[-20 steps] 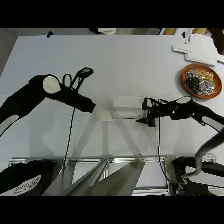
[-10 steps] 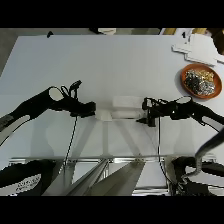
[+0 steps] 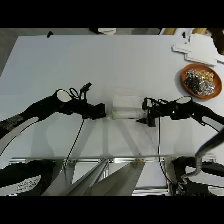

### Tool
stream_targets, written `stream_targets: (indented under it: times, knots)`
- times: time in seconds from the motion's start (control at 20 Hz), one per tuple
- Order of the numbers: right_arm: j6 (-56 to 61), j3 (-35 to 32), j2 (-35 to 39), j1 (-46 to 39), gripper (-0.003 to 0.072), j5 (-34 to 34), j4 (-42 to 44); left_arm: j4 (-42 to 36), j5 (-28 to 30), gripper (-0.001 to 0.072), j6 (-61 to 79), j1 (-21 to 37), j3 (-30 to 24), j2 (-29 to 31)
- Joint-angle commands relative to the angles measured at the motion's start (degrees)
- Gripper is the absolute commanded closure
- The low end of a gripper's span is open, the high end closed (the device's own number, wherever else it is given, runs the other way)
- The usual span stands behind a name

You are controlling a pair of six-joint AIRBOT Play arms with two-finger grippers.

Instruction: Fold the box and place the chain.

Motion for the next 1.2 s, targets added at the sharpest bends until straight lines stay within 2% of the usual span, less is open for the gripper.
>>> stream_targets:
  times: [0.0, 0.1, 0.15, 0.35, 0.4, 0.45, 0.7, 0.75, 0.8, 1.0, 1.15]
  knots:
    - [0.0, 0.0, 0.0, 0.0, 0.0287, 0.0, 0.0, -1.6, 1.5, 0.064, 0.6, -0.7, 0.5, 2.1]
    - [0.0, 0.0, 0.0, 0.0, 0.0287, 0.0, 0.0, -1.6, 2.2, 0.0524, 0.6, -0.7, 0.6, 3.2]
    - [0.0, 0.0, 0.0, 0.0, 0.0287, 0.0, 0.0, -1.6, 2.0, 0.0494, 0.6, -0.7, 0.7, 3.3]
    - [0.0, 0.0, 0.0, 0.0, 0.0287, 0.0, 0.0, -1.7, 1.8, 0.0486, 0.5, -1.6, 0.8, 3.3]
    - [0.0, 0.0, 0.0, 0.0, 0.0287, 0.0, 0.0, -1.7, 1.8, 0.0467, 0.5, -1.9, 0.8, 3.3]
    - [0.0, 0.0, 0.0, 0.0, 0.0287, 0.0, 0.0, -1.7, 1.9, 0.0413, 0.5, -1.9, 0.8, 3.3]
    - [0.0, 0.0, 0.0, 0.0, 0.0287, 0.0, 0.0, -1.4, 2.1, 0.041, 0.2, -3.0, 1.5, 3.1]
    - [0.0, 0.0, 0.0, 0.0, 0.0287, 0.0, 0.0, -0.7, 2.2, 0.0361, 0.1, -3.4, 2.2, 3.0]
    - [0.0, 0.0, 0.0, 0.0, 0.0287, 0.0, 0.0, 0.7, 2.3, 0.0346, -0.7, -3.7, 3.0, 3.0]
    - [0.0, 0.0, 0.0, 0.0, 0.0287, 0.0, 0.0, 9.1, 2.1, 0.0315, -8.6, -4.1, 4.3, 3.0]
    - [0.0, 0.0, 0.0, 0.0, 0.0287, 0.0, 0.0, 10.5, 2.6, 0.0293, -9.8, -5.7, 4.6, 2.8]
